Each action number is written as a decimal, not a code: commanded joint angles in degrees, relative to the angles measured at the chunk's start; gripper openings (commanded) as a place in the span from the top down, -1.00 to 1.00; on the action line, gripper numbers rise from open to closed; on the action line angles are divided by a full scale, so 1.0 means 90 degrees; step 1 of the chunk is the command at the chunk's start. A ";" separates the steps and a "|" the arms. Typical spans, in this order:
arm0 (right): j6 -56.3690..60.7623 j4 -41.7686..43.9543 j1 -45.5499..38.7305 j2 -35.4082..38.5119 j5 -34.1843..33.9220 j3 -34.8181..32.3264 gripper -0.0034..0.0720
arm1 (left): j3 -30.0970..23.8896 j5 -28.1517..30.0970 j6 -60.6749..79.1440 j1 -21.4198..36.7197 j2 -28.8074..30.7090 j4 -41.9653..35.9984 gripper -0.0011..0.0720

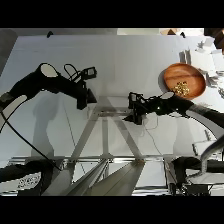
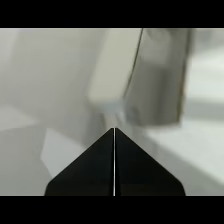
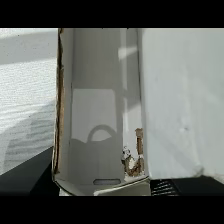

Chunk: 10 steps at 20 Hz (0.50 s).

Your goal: Fold the box and place the chain.

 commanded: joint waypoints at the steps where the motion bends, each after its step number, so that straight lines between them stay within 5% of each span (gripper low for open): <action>1: 0.0002 0.0012 0.0002 -0.0002 0.0010 0.0005 -0.32 | -0.0180 -0.0243 -0.0199 -0.0136 0.0143 0.0782 0.96; 6: 0.0002 0.0012 0.0002 -0.0002 0.0012 0.0005 -0.32 | -0.0389 0.0646 -0.1906 -0.0750 0.0138 0.3191 0.96; 10: 0.0002 0.0012 0.0005 -0.0002 0.0012 0.0005 -0.32 | -0.0389 0.0670 -0.2623 -0.0848 0.0136 0.3978 0.96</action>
